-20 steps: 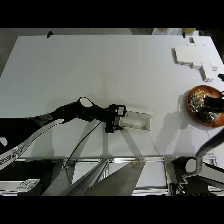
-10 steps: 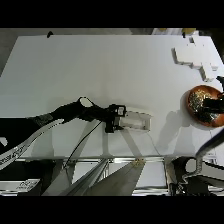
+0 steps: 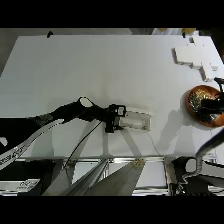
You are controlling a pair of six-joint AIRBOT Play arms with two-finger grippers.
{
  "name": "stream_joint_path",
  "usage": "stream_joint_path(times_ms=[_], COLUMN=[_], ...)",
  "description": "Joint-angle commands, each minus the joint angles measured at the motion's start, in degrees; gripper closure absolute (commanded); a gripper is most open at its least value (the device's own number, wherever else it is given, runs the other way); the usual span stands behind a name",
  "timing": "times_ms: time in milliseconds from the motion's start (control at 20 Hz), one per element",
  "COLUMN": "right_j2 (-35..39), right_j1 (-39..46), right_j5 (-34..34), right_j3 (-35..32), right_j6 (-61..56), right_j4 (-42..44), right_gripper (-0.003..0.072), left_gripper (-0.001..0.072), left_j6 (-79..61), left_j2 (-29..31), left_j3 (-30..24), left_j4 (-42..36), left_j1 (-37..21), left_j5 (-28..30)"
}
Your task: Fold the box and place the chain.
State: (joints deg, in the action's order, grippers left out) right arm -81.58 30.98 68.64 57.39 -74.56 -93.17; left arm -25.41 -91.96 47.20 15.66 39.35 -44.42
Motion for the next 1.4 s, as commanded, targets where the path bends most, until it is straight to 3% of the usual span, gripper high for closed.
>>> stream_joint_path(times_ms=[0, 300, 700, 750, 800, 850, 1350], right_j2=[-0.3, 0.2, 7.5, 7.3, 6.8, 5.8, 3.2], right_j1=[0.0, 0.0, -1.0, -0.9, -0.9, -0.9, -0.9], right_j5=[0.1, 1.7, 2.1, 1.8, 1.4, 1.4, -2.1], right_j3=[-0.1, -0.1, -0.3, -0.8, -1.5, -2.4, -4.2], right_j6=[0.0, 0.0, -0.2, 0.2, 0.5, 1.7, 3.0], right_j4=[0.2, 1.0, 3.0, 2.7, 1.8, 0.9, -3.0], right_gripper=[0.0543, 0.0673, 0.0673, 0.0614, 0.0459, 0.0435, 0.0513], left_gripper=[0.0320, 0.0320, 0.0320, 0.0320, 0.0320, 0.0320, 0.0320], left_j6=[0.0, 0.0, 0.0, 0.0, 0.0, 0.0, 0.0], left_j2=[0.0, 0.0, 0.0, 0.0, 0.0, 0.0, 0.0], left_j3=[0.0, 0.0, 0.0, 0.0, 0.0, 0.0, 0.0], left_j4=[0.0, 0.0, 0.0, 0.0, 0.0, 0.0, 0.0], left_j1=[0.0, 0.0, 0.0, 0.0, 0.0, 0.0, 0.0], left_j5=[0.0, 0.0, 0.0, 0.0, 0.0, 0.0, 0.0])
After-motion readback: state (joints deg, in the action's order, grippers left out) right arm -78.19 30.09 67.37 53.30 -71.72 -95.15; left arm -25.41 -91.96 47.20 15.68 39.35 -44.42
